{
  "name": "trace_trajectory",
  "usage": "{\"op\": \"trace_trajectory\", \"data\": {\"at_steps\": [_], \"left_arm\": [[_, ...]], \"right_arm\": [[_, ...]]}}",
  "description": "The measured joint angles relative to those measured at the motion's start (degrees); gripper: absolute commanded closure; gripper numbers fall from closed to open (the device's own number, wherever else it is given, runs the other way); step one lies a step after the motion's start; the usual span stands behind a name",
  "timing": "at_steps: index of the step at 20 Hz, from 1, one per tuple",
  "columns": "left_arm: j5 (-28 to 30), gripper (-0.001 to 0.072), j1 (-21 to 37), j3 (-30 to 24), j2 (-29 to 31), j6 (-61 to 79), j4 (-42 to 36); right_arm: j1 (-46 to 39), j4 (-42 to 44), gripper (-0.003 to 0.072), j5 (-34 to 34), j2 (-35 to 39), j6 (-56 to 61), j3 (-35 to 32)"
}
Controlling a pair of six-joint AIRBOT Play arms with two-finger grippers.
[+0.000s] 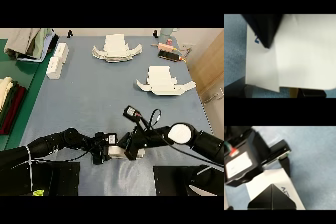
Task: Fold the box.
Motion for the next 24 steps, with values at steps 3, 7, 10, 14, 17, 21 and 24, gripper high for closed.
{"op": "trace_trajectory", "data": {"at_steps": [3,7,10,14,17,21,24], "left_arm": [[0.0,0.0239,0.0,0.0,0.0,0.0,0.0],[0.0,0.0239,0.0,0.0,0.0,0.0,0.0],[0.0,0.0239,0.0,0.0,0.0,0.0,0.0],[0.0,0.0239,0.0,0.0,0.0,0.0,0.0],[0.0,0.0239,0.0,0.0,0.0,0.0,0.0],[0.0,0.0239,0.0,0.0,0.0,0.0,0.0],[0.0,0.0239,0.0,0.0,0.0,0.0,0.0]], "right_arm": [[5.9,-7.3,0.0684,-4.1,0.8,4.0,-1.6],[9.7,-18.0,0.0683,-6.2,1.1,10.6,-2.2],[12.6,-23.6,0.0684,-6.7,1.4,13.0,-2.4],[17.8,-32.5,0.0678,-6.7,3.4,16.6,-2.4],[20.4,-37.9,0.0426,-6.3,5.5,18.1,-2.5],[21.6,-42.3,0.0216,-4.2,6.8,18.9,-2.4],[21.9,-45.8,0.0201,-2.0,7.0,18.9,-2.5]]}}
